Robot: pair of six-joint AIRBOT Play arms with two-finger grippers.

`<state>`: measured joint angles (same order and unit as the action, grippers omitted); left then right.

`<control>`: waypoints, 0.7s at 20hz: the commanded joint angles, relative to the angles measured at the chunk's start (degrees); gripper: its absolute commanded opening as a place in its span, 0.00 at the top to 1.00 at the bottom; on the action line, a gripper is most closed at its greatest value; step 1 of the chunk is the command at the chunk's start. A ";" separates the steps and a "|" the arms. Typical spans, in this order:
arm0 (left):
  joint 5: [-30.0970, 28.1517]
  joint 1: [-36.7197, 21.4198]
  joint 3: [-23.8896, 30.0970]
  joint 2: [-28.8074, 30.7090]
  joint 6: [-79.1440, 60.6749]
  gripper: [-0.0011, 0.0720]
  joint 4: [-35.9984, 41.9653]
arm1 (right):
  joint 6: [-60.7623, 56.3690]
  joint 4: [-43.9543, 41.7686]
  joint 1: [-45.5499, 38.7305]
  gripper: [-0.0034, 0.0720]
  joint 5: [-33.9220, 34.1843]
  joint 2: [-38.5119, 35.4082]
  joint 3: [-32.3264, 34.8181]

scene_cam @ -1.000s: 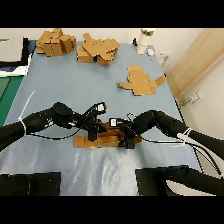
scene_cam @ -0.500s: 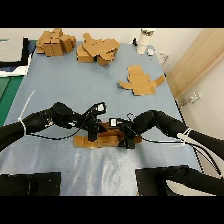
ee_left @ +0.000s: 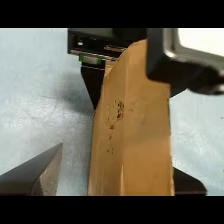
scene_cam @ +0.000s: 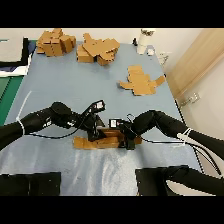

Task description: Fold the box.

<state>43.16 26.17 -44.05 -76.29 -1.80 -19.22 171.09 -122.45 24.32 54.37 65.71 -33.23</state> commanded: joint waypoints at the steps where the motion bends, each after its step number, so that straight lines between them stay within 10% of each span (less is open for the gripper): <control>1: -0.22 -1.77 -0.07 1.57 5.95 0.17 -0.59 | -0.04 0.57 -0.04 0.25 -0.46 0.04 0.00; 7: 2.51 -6.01 -0.07 6.10 18.43 0.17 -10.60 | -0.04 1.64 -0.04 0.25 -0.48 0.04 0.00; 11: 15.67 -6.91 -0.07 9.94 37.86 0.20 -24.17 | -0.04 1.64 -0.04 0.25 -0.48 0.04 0.00; 12: 20.61 -6.84 -0.07 9.97 42.34 0.42 -24.06 | -0.04 1.64 -0.04 0.25 -0.48 0.04 0.00; 13: 25.83 -6.56 -0.07 9.97 46.88 0.87 -23.80 | -0.04 1.62 -0.04 0.25 -0.48 0.04 0.00; 14: 28.48 -5.95 -0.04 9.94 49.55 0.97 -23.32 | -0.04 1.62 -0.04 0.24 -0.46 0.04 0.00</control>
